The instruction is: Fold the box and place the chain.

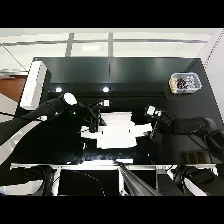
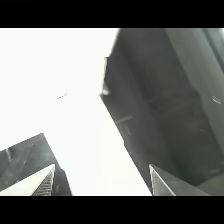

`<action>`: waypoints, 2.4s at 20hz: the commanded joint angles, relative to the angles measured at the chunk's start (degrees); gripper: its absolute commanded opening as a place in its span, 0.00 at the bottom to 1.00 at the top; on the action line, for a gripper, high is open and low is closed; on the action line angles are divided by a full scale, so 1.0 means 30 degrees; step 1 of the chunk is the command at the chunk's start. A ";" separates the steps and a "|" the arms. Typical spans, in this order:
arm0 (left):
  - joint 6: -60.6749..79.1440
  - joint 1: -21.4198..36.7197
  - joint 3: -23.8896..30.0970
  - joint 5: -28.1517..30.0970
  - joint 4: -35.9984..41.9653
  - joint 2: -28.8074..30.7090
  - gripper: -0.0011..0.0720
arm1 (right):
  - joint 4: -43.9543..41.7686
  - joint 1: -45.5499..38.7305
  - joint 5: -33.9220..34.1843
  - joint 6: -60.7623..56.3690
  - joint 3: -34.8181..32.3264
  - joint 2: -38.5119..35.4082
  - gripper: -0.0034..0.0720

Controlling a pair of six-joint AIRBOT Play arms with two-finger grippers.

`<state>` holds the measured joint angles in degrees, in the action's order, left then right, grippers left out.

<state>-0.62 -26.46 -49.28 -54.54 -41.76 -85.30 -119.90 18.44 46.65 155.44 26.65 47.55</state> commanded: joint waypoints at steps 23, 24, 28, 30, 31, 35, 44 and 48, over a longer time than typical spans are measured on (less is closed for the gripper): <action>0.0131 0.0015 0.0036 0.0175 0.0080 -0.0044 0.06 | -0.0124 0.5515 -0.3592 0.0386 0.0015 0.1523 0.99; 0.0131 0.0015 0.0036 0.0168 0.0080 -0.0044 0.06 | 0.0058 0.5515 -0.3548 0.0255 0.0284 0.1515 0.99; 0.0131 0.0015 0.0036 0.0131 0.0080 -0.0044 0.06 | 0.0051 0.5391 -0.4138 -0.0758 0.0794 0.1508 0.99; 0.0131 0.0015 0.0036 0.0138 0.0080 -0.0044 0.06 | 0.0058 0.5319 -0.4335 -0.0969 0.0801 0.1508 0.99; 0.0131 0.0015 0.0036 0.0131 0.0080 -0.0044 0.06 | 0.0051 0.5319 -0.4350 -0.0969 0.0801 0.1508 0.99; 0.0138 0.0000 0.0029 0.0124 0.0080 0.0000 0.06 | -0.0029 0.5319 -0.4634 -0.0984 0.0801 0.1508 0.99; 0.0896 -0.0379 0.0007 0.1166 -0.0503 0.0663 0.05 | -0.2106 0.4575 -0.4823 0.0182 0.0801 0.1982 0.99; 0.0940 -0.0379 0.0015 0.1100 -0.0780 0.0729 0.05 | -0.3854 0.4575 -0.4612 0.2601 0.0794 0.2594 0.99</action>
<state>2.02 -27.44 -49.19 -51.51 -43.70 -83.46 -127.55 32.27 32.40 158.21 29.02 54.13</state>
